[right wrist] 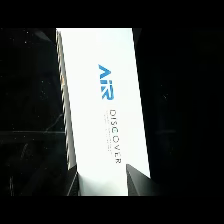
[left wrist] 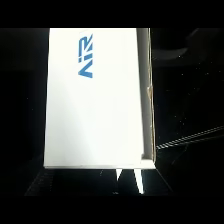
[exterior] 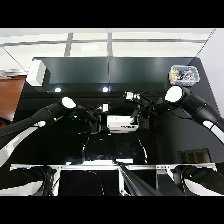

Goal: Fold the box and place the chain.

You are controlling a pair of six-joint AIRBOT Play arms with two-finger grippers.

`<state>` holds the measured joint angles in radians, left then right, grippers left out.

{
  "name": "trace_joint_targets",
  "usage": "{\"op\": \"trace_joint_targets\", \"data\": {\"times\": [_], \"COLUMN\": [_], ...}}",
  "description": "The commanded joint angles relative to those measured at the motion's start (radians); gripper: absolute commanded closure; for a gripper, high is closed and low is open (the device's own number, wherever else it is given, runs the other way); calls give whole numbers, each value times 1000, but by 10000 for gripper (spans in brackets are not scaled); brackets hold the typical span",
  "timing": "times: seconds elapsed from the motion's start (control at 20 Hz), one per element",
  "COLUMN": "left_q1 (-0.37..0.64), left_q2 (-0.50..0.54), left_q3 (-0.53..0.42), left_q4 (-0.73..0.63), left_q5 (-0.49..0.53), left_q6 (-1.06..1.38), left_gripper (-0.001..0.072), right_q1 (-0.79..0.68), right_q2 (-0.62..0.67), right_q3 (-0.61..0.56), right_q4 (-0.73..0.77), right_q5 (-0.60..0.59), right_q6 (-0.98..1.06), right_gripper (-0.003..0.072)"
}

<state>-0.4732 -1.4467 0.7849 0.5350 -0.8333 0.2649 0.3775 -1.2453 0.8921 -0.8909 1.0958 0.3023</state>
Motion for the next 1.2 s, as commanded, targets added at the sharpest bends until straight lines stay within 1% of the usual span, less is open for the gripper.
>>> {"op": "trace_joint_targets", "data": {"times": [0.0,0.2,0.25,0.3,0.4,0.7,0.95,1.15], "left_q1": [0,0,0,0,0,0,0,0], "left_q2": [0,0,0,0,0,0,0,0], "left_q3": [0,0,0,0,0,0,0,0], "left_q4": [0,0,0,0,0,1,1,1], "left_q5": [0,0,0,0,0,0,0,0], "left_q6": [0,0,0,0,0,0,0,0], "left_gripper": [355,354,355,354,355,354,354,354], "right_q1": [1,1,1,1,1,1,1,0], "right_q2": [0,0,0,0,0,0,-1,4], "right_q3": [0,0,0,0,0,-2,-31,-29], "right_q4": [-1,-1,-1,-1,-1,-5,-4,1], "right_q5": [3,4,4,3,3,23,20,19], "right_q6": [0,0,0,0,1,0,0,2], "right_gripper": [378,377,365,304,315,312,312,313]}}
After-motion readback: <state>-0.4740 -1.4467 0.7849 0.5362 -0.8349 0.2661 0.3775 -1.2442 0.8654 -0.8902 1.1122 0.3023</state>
